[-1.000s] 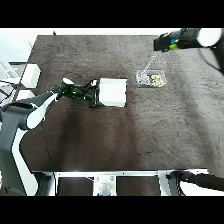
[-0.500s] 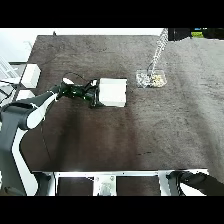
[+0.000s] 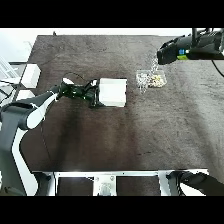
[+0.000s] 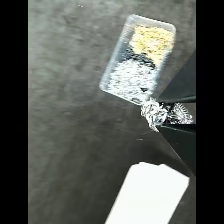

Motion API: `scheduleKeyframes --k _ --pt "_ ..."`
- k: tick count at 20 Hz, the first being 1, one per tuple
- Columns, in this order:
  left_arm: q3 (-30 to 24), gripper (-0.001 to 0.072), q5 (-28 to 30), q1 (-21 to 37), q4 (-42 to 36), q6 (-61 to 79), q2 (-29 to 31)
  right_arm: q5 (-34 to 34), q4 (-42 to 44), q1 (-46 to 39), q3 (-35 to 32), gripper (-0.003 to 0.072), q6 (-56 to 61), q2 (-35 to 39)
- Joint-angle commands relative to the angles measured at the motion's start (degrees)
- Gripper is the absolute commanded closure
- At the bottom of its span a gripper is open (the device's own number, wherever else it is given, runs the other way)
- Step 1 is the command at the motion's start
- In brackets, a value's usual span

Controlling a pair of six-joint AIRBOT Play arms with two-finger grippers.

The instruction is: Fold the box and place the chain.

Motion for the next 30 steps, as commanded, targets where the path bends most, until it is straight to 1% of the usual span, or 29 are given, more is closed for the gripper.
scheduleKeyframes --k 1,5,7,10,12,15,16,17,18,19,23,24,26,27,28,30 --pt "-0.02 0.0323 0.02 0.02 0.00 0.02 0.00 0.09 -0.24 -1.42 -4.48 0.0674 1.40 0.02" --pt "-0.02 0.0323 0.02 0.02 0.00 0.00 0.00 -2.69 -0.20 -3.87 -8.79 0.0674 3.13 0.00" --pt "-0.02 0.0323 0.02 0.02 0.00 0.00 0.00 -3.32 -0.20 -4.02 -12.02 0.0674 3.30 -0.24" --pt "-0.02 0.0323 0.00 0.02 0.00 0.00 0.00 -9.09 0.02 -4.63 -19.32 0.0674 3.30 -0.94" --pt "-0.02 0.0323 0.02 0.02 0.00 0.00 0.00 -13.27 0.24 -4.79 -22.47 0.0674 5.11 -1.07" --pt "-0.02 0.0323 0.00 0.02 0.00 0.00 0.00 -14.38 0.63 -4.83 -24.72 0.0672 6.14 -1.53" --pt "-0.02 0.0323 0.02 0.02 0.00 0.00 0.00 -14.38 0.66 -5.29 -25.79 0.0556 6.14 -1.95" --pt "-0.02 0.0323 0.02 0.02 0.00 0.00 0.00 -14.51 0.61 -5.92 -26.91 0.0289 6.12 -2.45" --pt "-0.02 0.0323 0.00 0.02 0.00 0.00 0.00 -14.82 0.66 -6.64 -27.85 0.0299 6.12 -3.13" --pt "-0.02 0.0323 0.00 0.02 0.00 0.00 0.00 -14.82 0.63 -7.32 -28.46 0.0354 6.12 -3.63" --pt "-0.02 0.0323 0.00 0.02 0.00 0.00 0.00 -14.80 1.46 -8.20 -28.96 0.0359 6.12 -4.35" --pt "-0.02 0.0323 0.02 0.02 0.00 0.00 0.00 -14.75 3.08 -7.93 -28.98 0.0387 6.10 -4.39" --pt "-0.02 0.0323 0.02 0.02 0.00 0.00 0.00 -14.25 7.69 -7.67 -29.66 0.0384 5.64 -4.50" --pt "-0.02 0.0323 0.02 0.02 0.00 0.00 0.00 -12.94 9.75 -7.65 -30.21 0.0384 5.68 -4.96" --pt "-0.02 0.0323 0.02 0.02 0.00 0.00 0.00 -11.63 11.15 -7.65 -30.84 0.0386 5.68 -5.79" --pt "-0.02 0.0323 0.00 0.02 0.00 0.00 0.00 -11.39 12.94 -7.17 -32.35 0.0388 5.64 -7.89"
